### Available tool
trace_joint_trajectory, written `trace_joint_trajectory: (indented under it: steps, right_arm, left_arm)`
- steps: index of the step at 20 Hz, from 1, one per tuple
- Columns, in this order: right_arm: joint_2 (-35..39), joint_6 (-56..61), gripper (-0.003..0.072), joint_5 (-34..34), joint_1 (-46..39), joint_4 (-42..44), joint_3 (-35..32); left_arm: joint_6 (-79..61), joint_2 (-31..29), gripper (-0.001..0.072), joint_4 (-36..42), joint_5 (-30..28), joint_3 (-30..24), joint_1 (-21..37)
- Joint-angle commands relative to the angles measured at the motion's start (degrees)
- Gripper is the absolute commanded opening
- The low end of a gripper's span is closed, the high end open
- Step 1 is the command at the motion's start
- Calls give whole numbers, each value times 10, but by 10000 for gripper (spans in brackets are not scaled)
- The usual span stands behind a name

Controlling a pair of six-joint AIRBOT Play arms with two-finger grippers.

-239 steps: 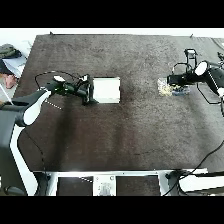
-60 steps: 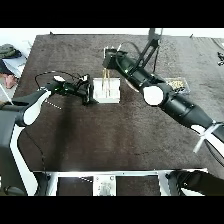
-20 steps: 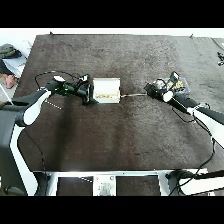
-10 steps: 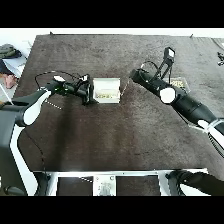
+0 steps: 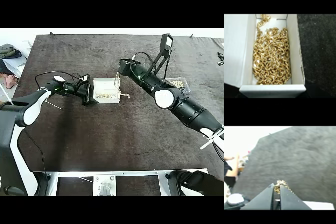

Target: Fold the box and place the chain.

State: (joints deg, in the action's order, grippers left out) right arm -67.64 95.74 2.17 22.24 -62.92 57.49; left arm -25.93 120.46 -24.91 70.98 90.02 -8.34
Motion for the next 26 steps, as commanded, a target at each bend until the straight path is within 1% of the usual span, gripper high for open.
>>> trace_joint_trajectory:
  steps: [1,4,5,6,7,9,13,14,15,17,18,19,21,25,26]
  right_arm:
    - [-4,0,-13,28,25,-5,7]
    - [-27,0,-11,30,39,-5,7]
    - [-38,0,18,30,43,-5,7]
    - [-47,0,164,25,43,-17,7]
    - [-53,0,176,12,41,-35,7]
    - [-57,0,176,-47,22,-56,7]
    - [-57,0,176,-202,-50,-133,7]
    - [-59,-16,176,-240,-72,-146,7]
    - [-65,-49,176,-263,-93,-134,7]
    - [-94,-160,177,-299,-132,-59,13]
    - [-120,-222,177,-327,-152,-16,26]
    - [-151,-269,197,-360,-170,16,48]
    - [-213,-344,238,-417,-196,50,102]
    - [-321,-405,247,-509,-207,53,220]
    - [-344,-410,299,-531,-206,53,247]
  left_arm:
    - [0,0,406,0,0,0,0]
    - [0,0,406,0,0,0,0]
    - [0,0,406,0,0,0,0]
    - [0,0,406,0,0,0,0]
    - [0,0,406,0,0,0,0]
    - [0,0,406,0,0,0,0]
    - [0,0,407,0,0,0,0]
    - [0,0,406,0,0,0,0]
    - [0,0,407,0,0,0,0]
    - [0,0,406,0,0,0,0]
    - [0,0,406,0,0,0,0]
    - [0,0,406,0,0,0,0]
    - [0,0,406,0,0,0,0]
    - [0,0,406,0,0,0,0]
    - [0,0,406,0,0,0,0]
